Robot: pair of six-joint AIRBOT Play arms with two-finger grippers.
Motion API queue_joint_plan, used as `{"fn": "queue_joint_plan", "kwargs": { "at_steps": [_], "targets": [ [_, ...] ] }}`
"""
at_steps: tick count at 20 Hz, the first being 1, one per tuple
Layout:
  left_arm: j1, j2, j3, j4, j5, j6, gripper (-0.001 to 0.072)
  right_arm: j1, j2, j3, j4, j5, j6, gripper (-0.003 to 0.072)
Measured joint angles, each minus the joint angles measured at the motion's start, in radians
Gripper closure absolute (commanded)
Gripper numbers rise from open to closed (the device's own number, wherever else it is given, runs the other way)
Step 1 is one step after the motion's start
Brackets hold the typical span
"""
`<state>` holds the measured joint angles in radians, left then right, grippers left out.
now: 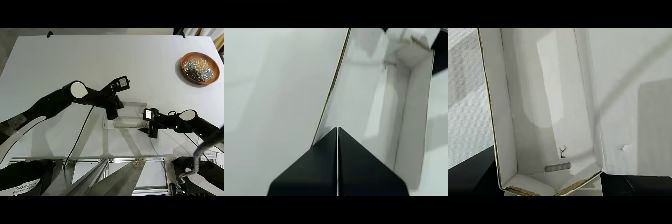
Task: Fold the box and place the chain.
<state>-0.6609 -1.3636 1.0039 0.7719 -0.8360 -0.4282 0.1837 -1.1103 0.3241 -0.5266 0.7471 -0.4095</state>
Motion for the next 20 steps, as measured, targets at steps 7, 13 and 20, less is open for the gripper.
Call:
{"fn": "queue_joint_plan", "kwargs": {
  "at_steps": [7,13,20],
  "targets": [
    [0.043,0.046,-0.110,0.090,-0.167,0.056,0.0704,0.000,0.000,0.000,0.000,0.000,0.000,0.0287],
    [0.050,0.046,-0.203,0.085,-0.135,0.162,0.0703,0.000,0.000,0.000,0.000,0.000,0.000,0.0287],
    [0.051,0.027,-0.226,0.125,-0.077,0.196,0.0415,0.000,0.000,0.000,0.001,0.000,0.000,0.0287]
  ]
}}
